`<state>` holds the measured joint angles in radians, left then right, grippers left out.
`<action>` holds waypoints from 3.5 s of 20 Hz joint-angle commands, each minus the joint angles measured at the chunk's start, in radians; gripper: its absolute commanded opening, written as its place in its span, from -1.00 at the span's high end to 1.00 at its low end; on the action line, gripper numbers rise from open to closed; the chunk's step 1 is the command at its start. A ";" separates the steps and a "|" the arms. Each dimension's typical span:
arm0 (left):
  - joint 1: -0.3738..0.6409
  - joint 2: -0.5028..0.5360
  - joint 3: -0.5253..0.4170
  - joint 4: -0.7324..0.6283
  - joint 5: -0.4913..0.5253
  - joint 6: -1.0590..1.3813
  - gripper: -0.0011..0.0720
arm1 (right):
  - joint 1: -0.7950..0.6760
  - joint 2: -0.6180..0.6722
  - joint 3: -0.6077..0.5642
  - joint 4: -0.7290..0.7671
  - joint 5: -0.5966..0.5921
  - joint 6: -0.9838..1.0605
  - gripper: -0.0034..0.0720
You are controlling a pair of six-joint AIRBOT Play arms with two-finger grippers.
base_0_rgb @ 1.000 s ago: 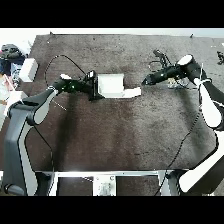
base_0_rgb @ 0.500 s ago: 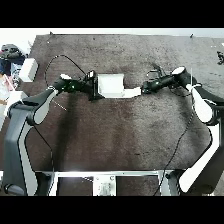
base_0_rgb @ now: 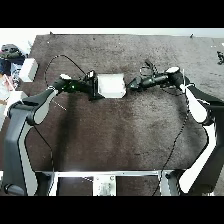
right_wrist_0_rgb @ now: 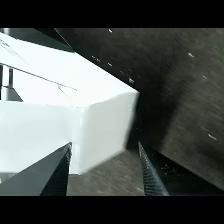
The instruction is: Fold the box and place the chain.
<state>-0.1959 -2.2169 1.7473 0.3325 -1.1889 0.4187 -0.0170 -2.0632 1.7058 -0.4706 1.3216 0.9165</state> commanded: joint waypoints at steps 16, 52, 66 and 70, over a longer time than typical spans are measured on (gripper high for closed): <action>0.000 0.000 0.000 0.000 -0.003 0.000 0.01 | 0.299 -0.002 0.224 -0.694 -0.110 0.506 -0.39; 0.000 0.000 0.000 -0.001 -0.005 0.000 0.01 | 0.462 -0.063 0.284 -1.182 -0.151 1.098 0.35; 0.000 0.000 0.000 -0.001 -0.004 0.000 0.01 | 0.386 0.161 0.284 -1.101 -0.072 0.739 -0.01; 0.000 0.000 0.000 -0.001 -0.004 0.000 0.01 | 0.235 0.250 0.284 -1.119 -0.064 0.604 -0.01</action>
<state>-0.1963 -2.2169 1.7473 0.3321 -1.1938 0.4194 0.3054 -1.8702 1.9896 -1.5822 1.2457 1.6367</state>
